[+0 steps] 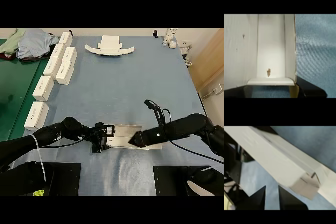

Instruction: Fold the box.

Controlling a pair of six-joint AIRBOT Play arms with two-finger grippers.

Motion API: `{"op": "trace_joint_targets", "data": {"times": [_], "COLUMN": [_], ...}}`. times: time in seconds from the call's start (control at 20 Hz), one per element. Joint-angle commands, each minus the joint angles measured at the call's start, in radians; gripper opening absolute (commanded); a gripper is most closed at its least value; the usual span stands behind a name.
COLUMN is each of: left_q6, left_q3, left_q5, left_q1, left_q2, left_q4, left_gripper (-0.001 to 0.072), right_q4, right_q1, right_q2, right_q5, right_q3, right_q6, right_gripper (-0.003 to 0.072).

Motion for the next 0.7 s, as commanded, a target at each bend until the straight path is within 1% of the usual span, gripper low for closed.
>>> {"op": "trace_joint_targets", "data": {"times": [0.0, 0.15, 0.25, 0.4, 0.5, 0.65], "left_q6": [0.000, 0.000, 0.000, 0.000, 0.000, 0.000], "left_q3": [0.000, 0.000, 0.000, 0.000, 0.000, 0.000], "left_q5": [0.000, 0.000, 0.000, 0.000, 0.001, 0.001], "left_q1": [0.001, 0.001, 0.001, 0.001, 0.001, 0.001], "left_q2": [0.000, 0.000, 0.000, 0.000, 0.000, 0.000], "left_q4": [0.000, 0.000, 0.000, 0.000, 0.000, 0.000], "left_gripper": [0.0597, 0.0597, 0.0597, 0.0596, 0.0597, 0.0597], "right_q4": [0.143, 0.093, 0.079, 0.077, 0.079, 0.077], "right_q1": [0.032, 0.027, 0.005, -0.003, -0.001, -0.001], "right_q2": [-0.100, -0.212, -0.291, -0.393, -0.433, -0.441], "right_q5": [0.267, 0.351, 0.370, 0.366, 0.359, 0.359], "right_q3": [0.033, 0.087, 0.103, 0.107, 0.107, 0.107], "right_q6": [0.063, 0.060, 0.060, 0.027, 0.010, -0.002], "right_gripper": [0.0224, 0.0221, 0.0221, 0.0221, 0.0221, 0.0221]}}
